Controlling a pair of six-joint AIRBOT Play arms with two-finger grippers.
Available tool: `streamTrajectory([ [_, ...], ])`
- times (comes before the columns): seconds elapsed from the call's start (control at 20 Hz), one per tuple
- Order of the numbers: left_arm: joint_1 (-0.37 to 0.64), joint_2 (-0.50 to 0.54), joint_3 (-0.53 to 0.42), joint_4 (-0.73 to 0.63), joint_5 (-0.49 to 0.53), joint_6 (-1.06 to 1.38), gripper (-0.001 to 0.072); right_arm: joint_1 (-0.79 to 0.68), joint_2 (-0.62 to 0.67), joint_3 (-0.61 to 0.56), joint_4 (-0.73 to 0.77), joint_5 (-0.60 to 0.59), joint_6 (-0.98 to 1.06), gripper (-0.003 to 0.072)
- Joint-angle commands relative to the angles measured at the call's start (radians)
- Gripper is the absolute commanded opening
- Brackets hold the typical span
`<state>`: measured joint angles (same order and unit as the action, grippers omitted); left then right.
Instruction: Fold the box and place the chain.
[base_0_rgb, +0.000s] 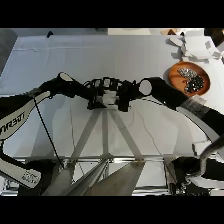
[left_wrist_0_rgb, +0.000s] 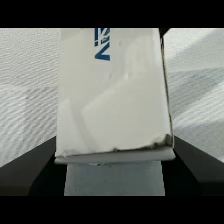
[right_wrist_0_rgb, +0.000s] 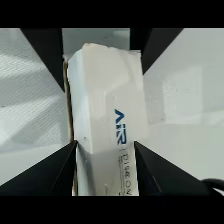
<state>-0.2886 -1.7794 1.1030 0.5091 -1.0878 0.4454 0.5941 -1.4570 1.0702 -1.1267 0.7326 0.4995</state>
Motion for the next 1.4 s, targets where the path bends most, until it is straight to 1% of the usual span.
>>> streamTrajectory([
  [0.0, 0.000, 0.000, 0.000, 0.000, -0.001, 0.000, 0.0213, 0.018, 0.000, -0.011, 0.001, 0.007, 0.000, 0.0428],
  [0.05, 0.000, 0.000, 0.000, 0.000, 0.000, 0.000, 0.0213, 0.022, 0.000, -0.013, 0.001, 0.008, 0.000, 0.0431],
  [0.15, 0.000, 0.000, 0.000, 0.000, 0.000, 0.000, 0.0213, 0.021, 0.000, -0.013, 0.000, 0.008, 0.000, 0.0507],
  [0.35, 0.000, 0.000, 0.000, 0.000, -0.001, 0.000, 0.0213, 0.021, 0.008, -0.013, -0.003, 0.006, 0.000, 0.0507],
  [0.75, 0.000, 0.000, 0.000, 0.000, 0.000, 0.000, 0.0213, 0.021, 0.107, -0.013, -0.025, -0.011, 0.002, 0.0490],
  [0.8, 0.000, 0.000, 0.000, 0.000, 0.000, 0.000, 0.0213, 0.021, 0.109, -0.013, -0.024, -0.013, 0.027, 0.0418],
  [0.85, 0.000, 0.000, 0.000, 0.000, 0.000, 0.000, 0.0213, 0.020, 0.108, -0.013, -0.024, -0.017, 0.075, 0.0308],
  [0.95, 0.000, 0.000, 0.000, 0.000, 0.000, 0.000, 0.0213, -0.005, 0.108, -0.013, 0.021, -0.023, 0.209, 0.0008],
  [1.05, 0.000, 0.000, 0.000, 0.000, -0.001, 0.000, 0.0213, -0.052, 0.108, -0.026, 0.132, -0.055, 0.358, 0.0010],
  [1.15, 0.000, 0.000, 0.000, 0.000, -0.001, 0.000, 0.0213, -0.099, 0.108, -0.080, 0.312, -0.145, 0.503, 0.0010],
  [1.25, 0.000, 0.000, 0.000, 0.000, -0.001, 0.000, 0.0213, -0.108, 0.098, -0.139, 0.464, -0.196, 0.547, 0.0008],
  [1.3, 0.000, 0.000, 0.000, 0.000, 0.000, 0.000, 0.0213, -0.104, 0.089, -0.161, 0.504, -0.201, 0.547, 0.0008],
  [1.35, 0.000, 0.000, 0.000, 0.000, -0.001, 0.000, 0.0213, -0.099, 0.077, -0.179, 0.512, -0.198, 0.547, 0.0008],
])
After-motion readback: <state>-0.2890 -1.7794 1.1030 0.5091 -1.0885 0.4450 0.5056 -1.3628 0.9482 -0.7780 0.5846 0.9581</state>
